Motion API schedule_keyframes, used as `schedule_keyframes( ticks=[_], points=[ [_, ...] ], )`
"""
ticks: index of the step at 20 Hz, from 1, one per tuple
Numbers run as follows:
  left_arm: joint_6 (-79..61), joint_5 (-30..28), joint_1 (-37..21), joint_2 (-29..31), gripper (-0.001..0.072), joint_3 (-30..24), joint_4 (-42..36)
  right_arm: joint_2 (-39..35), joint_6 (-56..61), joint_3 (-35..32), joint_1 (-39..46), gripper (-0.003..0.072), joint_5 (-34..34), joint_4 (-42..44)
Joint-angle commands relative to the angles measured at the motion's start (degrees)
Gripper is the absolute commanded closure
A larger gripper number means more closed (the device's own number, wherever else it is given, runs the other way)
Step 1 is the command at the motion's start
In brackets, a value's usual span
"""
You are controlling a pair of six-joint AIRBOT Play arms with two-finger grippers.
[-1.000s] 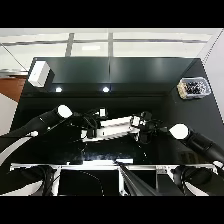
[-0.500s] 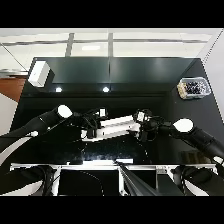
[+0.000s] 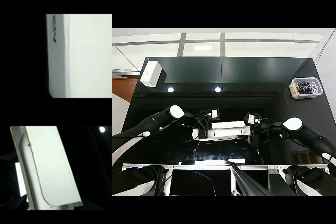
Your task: Fold the box and place the chain.
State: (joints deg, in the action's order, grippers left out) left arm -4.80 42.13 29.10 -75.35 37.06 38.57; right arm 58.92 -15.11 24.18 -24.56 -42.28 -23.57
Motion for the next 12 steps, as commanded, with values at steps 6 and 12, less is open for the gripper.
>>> schedule_keyframes(
  ticks=[6, 12],
  points=[
    [0.0, -1.3, 0.0, 0.0, 0.0674, 0.0, 0.2, 2.6, -2.4, 0.0, 0.0, -0.0019, -1.1, -3.5],
    [0.0, -1.6, 0.0, 0.0, 0.0674, 0.0, 0.2, 6.1, -8.1, 0.0, 0.0, -0.0019, -0.9, -3.3]
  ],
)
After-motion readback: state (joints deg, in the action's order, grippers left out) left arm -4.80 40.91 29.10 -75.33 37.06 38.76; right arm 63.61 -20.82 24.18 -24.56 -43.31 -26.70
